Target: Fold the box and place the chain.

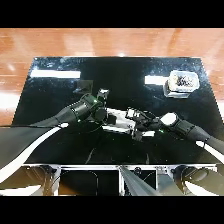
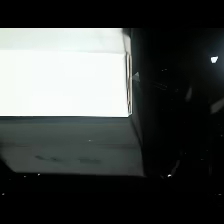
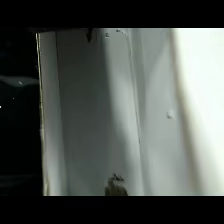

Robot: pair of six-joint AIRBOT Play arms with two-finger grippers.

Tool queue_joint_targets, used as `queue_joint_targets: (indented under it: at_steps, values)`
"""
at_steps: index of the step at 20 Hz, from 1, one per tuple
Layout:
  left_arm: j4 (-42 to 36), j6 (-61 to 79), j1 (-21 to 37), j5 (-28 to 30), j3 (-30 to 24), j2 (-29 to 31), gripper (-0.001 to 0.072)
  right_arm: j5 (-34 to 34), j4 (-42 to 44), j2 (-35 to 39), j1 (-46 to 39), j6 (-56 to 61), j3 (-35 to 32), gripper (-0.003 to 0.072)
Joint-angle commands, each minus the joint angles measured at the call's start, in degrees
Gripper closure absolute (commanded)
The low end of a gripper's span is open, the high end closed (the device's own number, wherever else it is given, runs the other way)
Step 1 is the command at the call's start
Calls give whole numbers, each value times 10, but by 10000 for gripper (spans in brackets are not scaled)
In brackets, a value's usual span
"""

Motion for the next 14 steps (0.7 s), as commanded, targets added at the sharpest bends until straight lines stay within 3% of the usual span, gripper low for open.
queue_joint_targets:
  at_steps: [1, 5, 8, 12, 14]
  values:
    - [6, 3, 0, 47, 18, -1, 692, 0, -1, 1, 0, 2, 0, -34]
    - [23, 1, 1, 104, 24, 2, 692, 14, -7, 13, 0, 21, 0, -34]
    - [33, -10, 1, 103, 21, 22, 690, 46, -25, 40, 0, 28, 0, -34]
    - [33, -17, 3, 102, -33, 56, 691, 60, -48, 72, 0, 43, 0, -34]
    - [37, -47, -5, 73, -64, 75, 691, 76, -48, 73, 2, 43, 0, -34]
